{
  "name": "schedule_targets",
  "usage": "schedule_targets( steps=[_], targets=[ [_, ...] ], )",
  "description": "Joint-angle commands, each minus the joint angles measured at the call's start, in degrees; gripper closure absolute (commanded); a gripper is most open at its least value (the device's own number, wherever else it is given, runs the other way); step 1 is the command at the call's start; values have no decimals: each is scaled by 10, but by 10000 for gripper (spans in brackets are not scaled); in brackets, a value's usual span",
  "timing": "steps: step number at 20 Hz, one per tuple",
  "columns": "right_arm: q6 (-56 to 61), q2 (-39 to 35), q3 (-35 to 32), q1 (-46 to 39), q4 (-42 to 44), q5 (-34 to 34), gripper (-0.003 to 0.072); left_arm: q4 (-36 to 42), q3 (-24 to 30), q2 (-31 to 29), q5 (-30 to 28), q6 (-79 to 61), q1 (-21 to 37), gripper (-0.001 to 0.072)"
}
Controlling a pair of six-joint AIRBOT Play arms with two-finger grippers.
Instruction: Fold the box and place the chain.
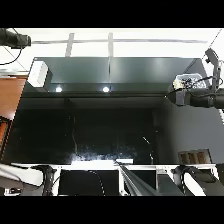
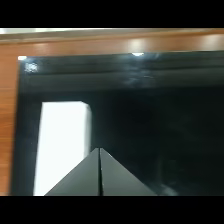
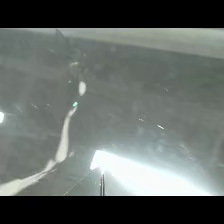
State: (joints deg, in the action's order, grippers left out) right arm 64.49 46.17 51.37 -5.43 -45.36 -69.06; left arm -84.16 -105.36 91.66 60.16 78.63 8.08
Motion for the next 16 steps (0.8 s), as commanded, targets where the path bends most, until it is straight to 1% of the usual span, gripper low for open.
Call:
schedule_targets(
  steps=[1,2,3,4,5,6,7,8,9,12,16],
  targets=[
    [-10,-58,-8,23,-97,69,674,35,253,-209,-87,41,-70,684],
    [-35,-91,-28,33,-105,138,674,40,364,-285,-139,41,-102,683],
    [-43,-123,-62,39,-125,218,673,41,465,-352,-187,41,-132,682],
    [-39,-141,-100,40,-153,282,672,37,558,-413,-231,41,-162,682],
    [-24,-146,-135,40,-180,327,672,37,631,-462,-256,42,-183,683],
    [-14,-144,-166,40,-190,355,671,44,681,-498,-257,44,-196,682],
    [-14,-139,-196,40,-193,381,670,55,721,-527,-247,43,-204,682],
    [-15,-136,-218,40,-193,401,670,56,747,-548,-241,43,-208,682],
    [-14,-136,-232,40,-192,412,670,56,759,-562,-242,43,-209,681],
    [-14,-136,-236,40,-192,373,670,63,762,-581,-228,43,-209,681],
    [-14,-136,-236,40,-192,372,670,68,762,-577,-227,43,-209,681]
  ],
)
